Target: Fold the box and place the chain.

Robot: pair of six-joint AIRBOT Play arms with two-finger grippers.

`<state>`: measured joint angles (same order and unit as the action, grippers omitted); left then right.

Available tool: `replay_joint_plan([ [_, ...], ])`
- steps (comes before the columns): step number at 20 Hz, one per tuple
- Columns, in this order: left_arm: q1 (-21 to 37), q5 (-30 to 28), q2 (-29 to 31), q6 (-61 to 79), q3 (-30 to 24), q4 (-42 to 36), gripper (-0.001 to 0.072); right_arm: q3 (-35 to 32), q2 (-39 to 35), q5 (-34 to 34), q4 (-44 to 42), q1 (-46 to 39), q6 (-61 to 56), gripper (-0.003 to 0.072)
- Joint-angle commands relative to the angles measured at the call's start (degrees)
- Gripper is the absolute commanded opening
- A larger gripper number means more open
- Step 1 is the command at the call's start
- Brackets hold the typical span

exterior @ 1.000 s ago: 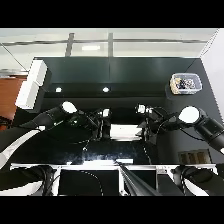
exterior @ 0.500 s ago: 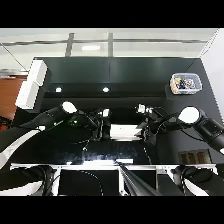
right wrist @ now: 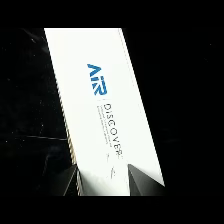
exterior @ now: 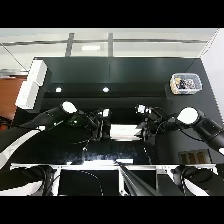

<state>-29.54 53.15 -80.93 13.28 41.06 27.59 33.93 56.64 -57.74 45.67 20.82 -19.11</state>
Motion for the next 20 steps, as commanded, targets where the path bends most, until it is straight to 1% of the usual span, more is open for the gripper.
replay_joint_plan([
  [1, -0.02, 0.0, 0.0, 0.0, -0.02, 0.0, 0.0396, -0.02, 0.17, 0.0, 0.5, 0.0, -0.31, 0.0389],
  [4, -0.02, 0.0, 0.0, 0.0, -0.02, 0.0, 0.0396, 0.5, -0.17, -1.57, -0.92, -0.04, -2.95, 0.0389],
  [6, -0.02, 0.0, 0.0, 0.0, -0.02, 0.0, 0.0396, 1.95, -0.9, -2.23, -0.85, -0.15, -8.15, 0.0389],
  [10, -0.02, -0.02, 0.0, 0.0, -0.02, 0.0, 0.0397, 3.61, -2.84, -5.84, -1.33, -2.73, -17.25, 0.0389],
  [12, -0.02, -0.02, 0.0, 0.0, -0.02, 0.0, 0.0396, 3.69, -3.04, -8.76, -3.45, -4.9, -25.81, 0.0387],
  [13, -0.02, 0.0, 0.0, 0.0, -0.02, 0.0, 0.0397, 3.41, -3.04, -8.83, -5.33, -5.49, -32.59, 0.0315],
  [14, -0.02, 0.0, 0.0, 0.0, -0.02, 0.0, 0.0396, 2.97, -3.02, -7.82, -7.89, -5.33, -38.86, -0.0002],
  [15, -0.02, 0.0, 0.0, 0.0, -0.02, 0.0, 0.0397, 1.97, -2.97, -5.92, -11.08, -4.87, -42.91, 0.0015],
  [17, -0.02, 0.0, 0.0, 0.0, -0.02, 0.0, 0.0396, -0.9, -2.38, -3.26, -18.05, -4.26, -47.25, 0.0015],
  [20, -0.02, 0.0, 0.0, 0.0, -0.02, 0.0, 0.0396, -4.57, -0.02, -3.04, -24.09, -4.22, -49.51, 0.0016],
])
